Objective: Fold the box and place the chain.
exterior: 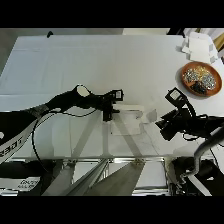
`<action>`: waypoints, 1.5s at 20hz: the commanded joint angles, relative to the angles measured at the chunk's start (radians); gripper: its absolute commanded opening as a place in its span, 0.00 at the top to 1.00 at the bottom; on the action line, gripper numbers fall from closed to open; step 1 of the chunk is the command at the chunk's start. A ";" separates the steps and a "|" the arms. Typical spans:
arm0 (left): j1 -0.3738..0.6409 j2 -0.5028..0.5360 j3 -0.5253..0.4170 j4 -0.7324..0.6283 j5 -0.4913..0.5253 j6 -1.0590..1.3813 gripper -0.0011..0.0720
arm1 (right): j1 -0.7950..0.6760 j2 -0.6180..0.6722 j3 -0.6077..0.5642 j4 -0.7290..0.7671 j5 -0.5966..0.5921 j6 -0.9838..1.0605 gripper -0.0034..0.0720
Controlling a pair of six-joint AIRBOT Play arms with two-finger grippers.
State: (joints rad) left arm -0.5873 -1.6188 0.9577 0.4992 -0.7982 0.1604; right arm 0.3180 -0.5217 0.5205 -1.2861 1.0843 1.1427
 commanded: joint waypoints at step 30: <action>0.000 -0.025 0.002 0.007 0.001 0.022 0.97 | 0.000 -0.158 -0.051 0.200 -0.040 -0.699 0.92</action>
State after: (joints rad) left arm -0.5873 -1.6436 0.9600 0.5060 -0.7979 0.1825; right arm 0.3180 -0.6117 0.4843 -1.1309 1.0309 0.6727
